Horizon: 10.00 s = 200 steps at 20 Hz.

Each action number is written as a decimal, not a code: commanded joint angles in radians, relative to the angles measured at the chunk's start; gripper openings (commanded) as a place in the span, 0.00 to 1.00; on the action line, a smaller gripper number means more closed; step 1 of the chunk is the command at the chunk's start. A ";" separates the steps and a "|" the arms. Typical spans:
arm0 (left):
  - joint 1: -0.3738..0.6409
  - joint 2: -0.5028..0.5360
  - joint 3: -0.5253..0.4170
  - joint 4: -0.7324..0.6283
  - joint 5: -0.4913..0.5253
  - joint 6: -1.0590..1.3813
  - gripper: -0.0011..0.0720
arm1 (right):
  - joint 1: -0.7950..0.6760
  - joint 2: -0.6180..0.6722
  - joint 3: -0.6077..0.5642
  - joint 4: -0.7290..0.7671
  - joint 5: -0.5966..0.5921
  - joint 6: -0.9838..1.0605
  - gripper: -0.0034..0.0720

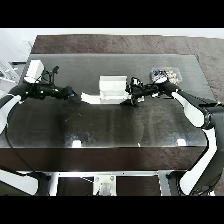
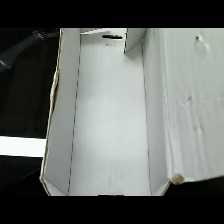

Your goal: Fold the box and place the chain.

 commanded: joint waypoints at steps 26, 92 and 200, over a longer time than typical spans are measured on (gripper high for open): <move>-0.178 -0.056 0.004 -0.276 0.021 -0.016 0.23 | 0.001 -0.001 0.000 0.000 0.000 0.000 0.82; -0.450 -0.085 0.338 0.494 0.050 -0.828 0.55 | 0.001 -0.001 0.000 0.000 0.000 0.000 0.82; -0.177 -0.282 0.246 -0.348 -0.172 1.346 0.99 | 0.001 -0.001 0.000 0.000 0.000 0.000 0.83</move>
